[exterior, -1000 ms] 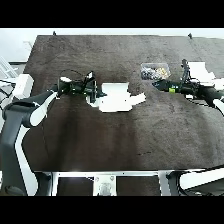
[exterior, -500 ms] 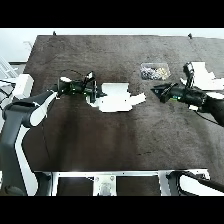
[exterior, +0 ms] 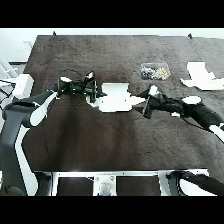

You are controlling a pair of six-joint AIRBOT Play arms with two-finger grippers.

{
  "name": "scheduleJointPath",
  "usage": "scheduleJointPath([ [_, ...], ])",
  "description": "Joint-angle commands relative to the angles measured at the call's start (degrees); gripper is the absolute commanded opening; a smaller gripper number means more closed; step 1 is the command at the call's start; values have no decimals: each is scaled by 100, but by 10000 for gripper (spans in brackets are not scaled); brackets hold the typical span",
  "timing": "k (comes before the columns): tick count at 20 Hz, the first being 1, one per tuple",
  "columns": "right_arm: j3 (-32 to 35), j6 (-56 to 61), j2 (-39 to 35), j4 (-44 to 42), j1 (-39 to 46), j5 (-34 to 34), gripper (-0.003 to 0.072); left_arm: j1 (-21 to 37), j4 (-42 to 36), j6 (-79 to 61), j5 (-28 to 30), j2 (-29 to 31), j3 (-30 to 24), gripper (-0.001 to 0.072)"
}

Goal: Fold the box and place the chain.

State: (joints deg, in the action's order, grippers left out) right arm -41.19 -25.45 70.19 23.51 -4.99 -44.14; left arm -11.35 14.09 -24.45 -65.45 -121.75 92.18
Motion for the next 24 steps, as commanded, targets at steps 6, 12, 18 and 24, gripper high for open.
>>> scheduleJointPath([
  [6,-50,-977,796,302,-481,533,644,-2,-4,0,7,2,0,19],
  [12,-291,-977,1298,201,-483,673,644,-2,-4,0,9,2,0,19],
  [18,-643,-975,1515,-107,-468,953,644,-2,-4,0,7,2,0,19],
  [24,-966,-951,1565,-293,-448,1110,644,-2,-4,0,7,2,0,19],
])
